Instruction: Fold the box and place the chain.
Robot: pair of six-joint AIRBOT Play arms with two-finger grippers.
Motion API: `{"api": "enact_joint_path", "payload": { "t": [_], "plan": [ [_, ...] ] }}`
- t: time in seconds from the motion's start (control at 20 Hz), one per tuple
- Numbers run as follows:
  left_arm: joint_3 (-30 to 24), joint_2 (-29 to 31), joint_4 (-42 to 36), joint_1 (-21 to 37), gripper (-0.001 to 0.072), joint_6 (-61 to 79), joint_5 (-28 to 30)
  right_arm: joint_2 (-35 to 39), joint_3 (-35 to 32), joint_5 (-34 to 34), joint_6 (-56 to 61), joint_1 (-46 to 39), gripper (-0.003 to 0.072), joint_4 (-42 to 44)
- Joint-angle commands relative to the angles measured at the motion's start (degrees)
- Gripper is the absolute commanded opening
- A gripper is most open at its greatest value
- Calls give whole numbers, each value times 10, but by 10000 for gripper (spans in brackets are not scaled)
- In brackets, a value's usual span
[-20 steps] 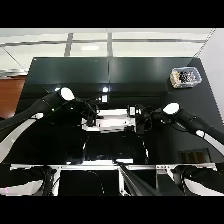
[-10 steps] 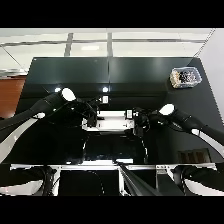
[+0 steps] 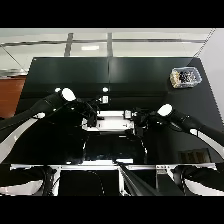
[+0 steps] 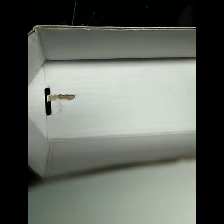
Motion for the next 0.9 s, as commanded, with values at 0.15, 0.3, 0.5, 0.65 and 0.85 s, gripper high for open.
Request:
{"api": "enact_joint_path", "payload": {
  "t": [0.15,0.3,0.5,0.65,0.85],
  "plan": [
    [0,0,0,0,29,0,0,-1,2,-4,8,2,697,-7],
    [0,0,0,0,29,0,0,-1,1,-4,8,2,696,-7],
    [0,0,0,0,29,0,0,-1,1,-4,8,2,696,-7],
    [0,0,0,0,29,0,0,-1,1,-4,8,2,509,-7],
    [0,0,0,0,39,-12,-1,-1,1,-4,8,2,485,-7]
  ]
}}
